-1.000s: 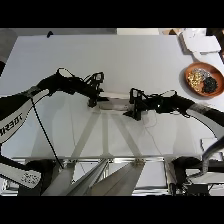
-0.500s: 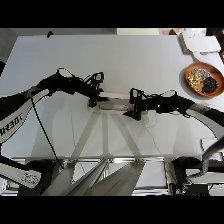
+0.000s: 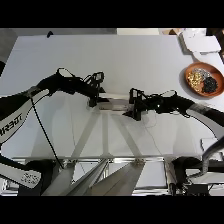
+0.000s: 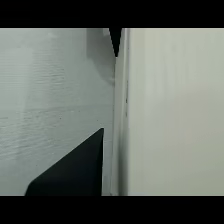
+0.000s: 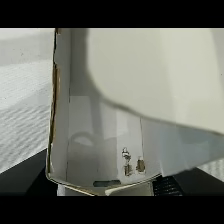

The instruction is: Fold the box and place the chain.

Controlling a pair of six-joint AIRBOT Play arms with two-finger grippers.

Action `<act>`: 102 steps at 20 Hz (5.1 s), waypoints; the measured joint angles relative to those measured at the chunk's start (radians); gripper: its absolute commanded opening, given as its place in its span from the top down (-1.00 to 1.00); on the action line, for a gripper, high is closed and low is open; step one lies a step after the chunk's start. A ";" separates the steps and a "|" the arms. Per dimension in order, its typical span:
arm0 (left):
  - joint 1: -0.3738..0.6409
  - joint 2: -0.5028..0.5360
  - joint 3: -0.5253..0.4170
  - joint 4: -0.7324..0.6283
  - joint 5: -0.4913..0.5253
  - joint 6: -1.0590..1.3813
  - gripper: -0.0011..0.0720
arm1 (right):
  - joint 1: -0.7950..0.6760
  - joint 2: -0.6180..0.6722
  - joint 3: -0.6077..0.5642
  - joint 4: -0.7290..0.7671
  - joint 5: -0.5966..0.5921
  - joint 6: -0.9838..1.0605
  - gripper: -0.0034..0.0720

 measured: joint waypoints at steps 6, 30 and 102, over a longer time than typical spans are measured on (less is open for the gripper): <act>0.089 0.041 0.000 0.014 -0.092 -0.065 -0.28 | 0.000 0.000 0.000 0.000 -0.001 0.002 -0.46; 0.076 0.135 -0.090 -0.173 0.016 -0.481 0.96 | 0.000 0.000 0.000 0.000 -0.002 0.002 -0.46; 0.052 0.296 -0.232 0.276 0.087 -0.082 -0.17 | 0.000 0.000 0.000 0.000 -0.002 0.002 -0.46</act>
